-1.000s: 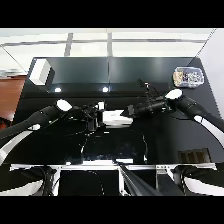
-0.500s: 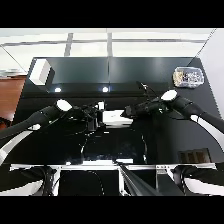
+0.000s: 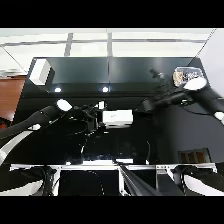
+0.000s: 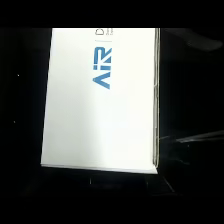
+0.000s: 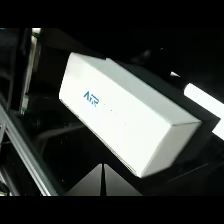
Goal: Fold the box and place the chain.
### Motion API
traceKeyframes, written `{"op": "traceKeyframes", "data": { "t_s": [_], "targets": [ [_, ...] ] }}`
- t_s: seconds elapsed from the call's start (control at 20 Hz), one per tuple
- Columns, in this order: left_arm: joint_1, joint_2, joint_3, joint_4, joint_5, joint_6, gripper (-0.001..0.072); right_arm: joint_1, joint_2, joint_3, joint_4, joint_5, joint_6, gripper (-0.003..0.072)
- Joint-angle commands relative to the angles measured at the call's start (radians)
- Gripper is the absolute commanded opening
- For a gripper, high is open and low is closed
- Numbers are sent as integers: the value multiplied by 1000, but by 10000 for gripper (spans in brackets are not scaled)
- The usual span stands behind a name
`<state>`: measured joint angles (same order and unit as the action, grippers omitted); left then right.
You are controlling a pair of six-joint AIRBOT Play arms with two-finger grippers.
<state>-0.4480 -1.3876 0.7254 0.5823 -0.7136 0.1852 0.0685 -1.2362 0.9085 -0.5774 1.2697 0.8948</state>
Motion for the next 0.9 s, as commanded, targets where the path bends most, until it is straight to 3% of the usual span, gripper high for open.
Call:
{"op": "traceKeyframes", "data": {
  "t_s": [0.0, 0.2, 0.4, 0.65, 0.85],
  "targets": [
    [1, 25, 27, 127, -35, -136, 720, -142, 143, -5, -167, 165, 34, 13],
    [1, 125, 85, 293, -119, -310, 720, -263, 242, -32, -254, 192, 43, 13],
    [-53, 151, 183, 153, -124, -349, 718, -288, 246, -35, -241, 92, 48, 13],
    [-188, -26, 315, 117, -50, -419, 718, -286, 246, -80, -191, -8, 51, 13],
    [-180, -106, 346, 116, -53, -449, 718, -286, 246, -118, -192, -7, 39, 13]
  ]
}}
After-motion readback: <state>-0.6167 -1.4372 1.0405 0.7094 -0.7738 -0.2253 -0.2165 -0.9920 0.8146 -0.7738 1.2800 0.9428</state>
